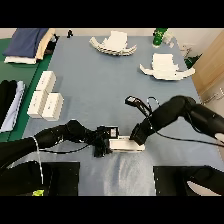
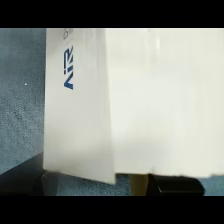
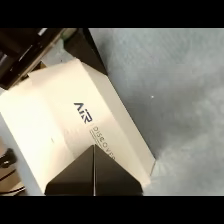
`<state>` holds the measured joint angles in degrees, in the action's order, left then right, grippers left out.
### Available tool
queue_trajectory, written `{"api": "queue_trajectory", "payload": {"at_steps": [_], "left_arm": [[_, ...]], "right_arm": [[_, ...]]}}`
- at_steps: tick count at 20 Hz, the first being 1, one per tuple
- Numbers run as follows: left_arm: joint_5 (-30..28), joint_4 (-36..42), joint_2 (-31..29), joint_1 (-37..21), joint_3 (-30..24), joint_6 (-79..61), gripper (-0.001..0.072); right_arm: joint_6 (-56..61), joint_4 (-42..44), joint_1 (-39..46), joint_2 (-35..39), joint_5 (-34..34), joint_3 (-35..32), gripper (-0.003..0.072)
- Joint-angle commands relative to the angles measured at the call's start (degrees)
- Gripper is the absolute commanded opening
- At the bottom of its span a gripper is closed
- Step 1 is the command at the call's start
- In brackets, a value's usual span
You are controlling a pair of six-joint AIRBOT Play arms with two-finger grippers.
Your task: Fold the box.
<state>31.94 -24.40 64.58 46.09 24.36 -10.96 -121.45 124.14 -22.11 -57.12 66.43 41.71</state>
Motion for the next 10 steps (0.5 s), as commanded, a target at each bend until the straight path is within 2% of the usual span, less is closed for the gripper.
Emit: {"api": "queue_trajectory", "payload": {"at_steps": [1, 4, 10], "left_arm": [[-0.02, 0.0, 0.02, 0.0, 0.0, 0.0, 0.0452], [-0.02, 0.0, 0.02, 0.0, 0.0, -0.02, 0.0452], [-0.02, 0.0, 0.02, 0.0, 0.0, 0.0, 0.0452]], "right_arm": [[-0.48, -4.83, -7.02, 8.07, -16.79, -7.13, 0.0], [-0.5, -7.8, -12.33, 11.56, -23.93, -9.35, 0.0], [-0.87, -19.61, -23.32, 11.78, -26.95, -9.79, 0.0012]]}}
